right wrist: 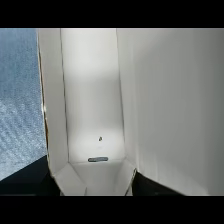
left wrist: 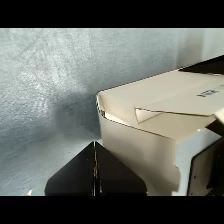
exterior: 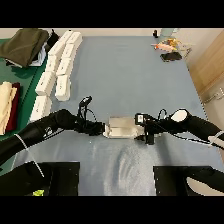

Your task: Fold the box.

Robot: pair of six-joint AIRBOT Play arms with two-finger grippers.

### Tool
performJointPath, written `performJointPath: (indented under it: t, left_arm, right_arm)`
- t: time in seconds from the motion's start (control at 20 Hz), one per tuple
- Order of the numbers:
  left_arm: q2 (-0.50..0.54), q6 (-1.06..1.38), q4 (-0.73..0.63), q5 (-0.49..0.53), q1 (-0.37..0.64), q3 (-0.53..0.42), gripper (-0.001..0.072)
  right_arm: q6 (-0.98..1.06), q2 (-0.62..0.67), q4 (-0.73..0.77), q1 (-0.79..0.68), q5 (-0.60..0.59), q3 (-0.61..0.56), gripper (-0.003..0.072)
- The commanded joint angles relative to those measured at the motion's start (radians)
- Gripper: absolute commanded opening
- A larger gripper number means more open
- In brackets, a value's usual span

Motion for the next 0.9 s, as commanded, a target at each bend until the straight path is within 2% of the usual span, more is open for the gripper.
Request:
performJointPath:
  t: [0.0, 0.4, 0.45, 0.5, 0.55, 0.85]
  left_arm:
    - [0.001, 0.0, -0.022, -0.01, 0.0, 0.019, 0.0015]
    - [0.001, 0.0, -0.022, -0.02, 0.0, 0.024, 0.0016]
    - [0.001, 0.0, -0.022, -0.019, 0.0, 0.024, 0.0148]
    - [0.001, 0.0, -0.023, -0.02, 0.0, 0.024, 0.0381]
    - [0.001, -0.001, -0.023, -0.021, 0.0, 0.024, 0.046]
    - [0.001, -0.003, -0.051, -0.02, 0.0, 0.024, 0.0459]
  right_arm:
    - [0.0, 0.0, 0.0, 0.0, 0.0, 0.0, 0.0475]
    - [0.0, 0.0, 0.001, 0.0, 0.0, 0.0, 0.0475]
    - [0.0, 0.0, 0.0, 0.0, 0.0, 0.0, 0.0475]
    - [0.0, 0.0, 0.0, 0.0, 0.0, 0.0, 0.0474]
    - [0.0, 0.0, 0.0, 0.0, 0.0, 0.0, 0.0475]
    - [0.0, 0.0, 0.0, 0.0, 0.0, 0.0, 0.0475]
